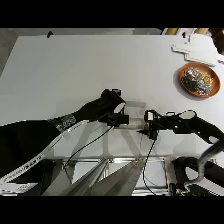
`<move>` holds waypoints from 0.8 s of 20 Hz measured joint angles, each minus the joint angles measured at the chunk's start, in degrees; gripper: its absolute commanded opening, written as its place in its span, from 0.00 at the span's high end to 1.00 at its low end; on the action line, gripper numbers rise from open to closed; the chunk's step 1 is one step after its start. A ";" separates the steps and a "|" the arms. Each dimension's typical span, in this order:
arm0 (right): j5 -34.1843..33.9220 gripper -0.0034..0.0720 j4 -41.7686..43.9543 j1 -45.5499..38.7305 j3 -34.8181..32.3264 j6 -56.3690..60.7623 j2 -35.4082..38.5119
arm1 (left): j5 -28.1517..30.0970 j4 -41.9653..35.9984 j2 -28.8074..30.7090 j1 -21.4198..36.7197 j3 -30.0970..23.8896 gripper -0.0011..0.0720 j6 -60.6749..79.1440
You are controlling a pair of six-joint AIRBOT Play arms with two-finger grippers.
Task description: Fold the box and place the chain.
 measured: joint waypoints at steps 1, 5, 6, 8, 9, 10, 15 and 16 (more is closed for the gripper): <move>-0.02 0.41 0.02 0.00 0.00 -0.02 0.00 | 0.04 0.04 0.00 0.00 0.00 0.88 0.11; -0.11 0.41 -0.02 0.00 0.02 -0.22 0.00 | -0.09 0.35 0.00 0.00 -0.04 0.75 0.48; -0.11 0.41 -0.02 0.00 0.02 -0.22 0.00 | -0.13 0.31 0.00 0.07 -0.04 0.75 0.57; -0.11 0.41 -0.02 0.00 0.02 -0.20 0.00 | -0.42 0.04 0.02 0.26 -0.04 0.76 1.25; -0.11 0.41 0.00 0.00 0.00 -0.17 0.00 | -0.52 -0.11 0.04 0.39 -0.04 0.76 1.60; -0.11 0.41 0.00 0.00 0.02 -0.15 0.00 | -0.59 -0.15 0.04 0.46 -0.04 0.83 1.88; 0.00 0.41 0.07 0.02 0.00 0.11 -0.02 | -0.55 -1.09 -0.42 0.70 0.04 0.98 2.86; -0.02 0.41 0.04 0.02 0.00 0.07 -0.02 | -0.61 -1.51 -0.59 0.68 0.07 0.96 3.02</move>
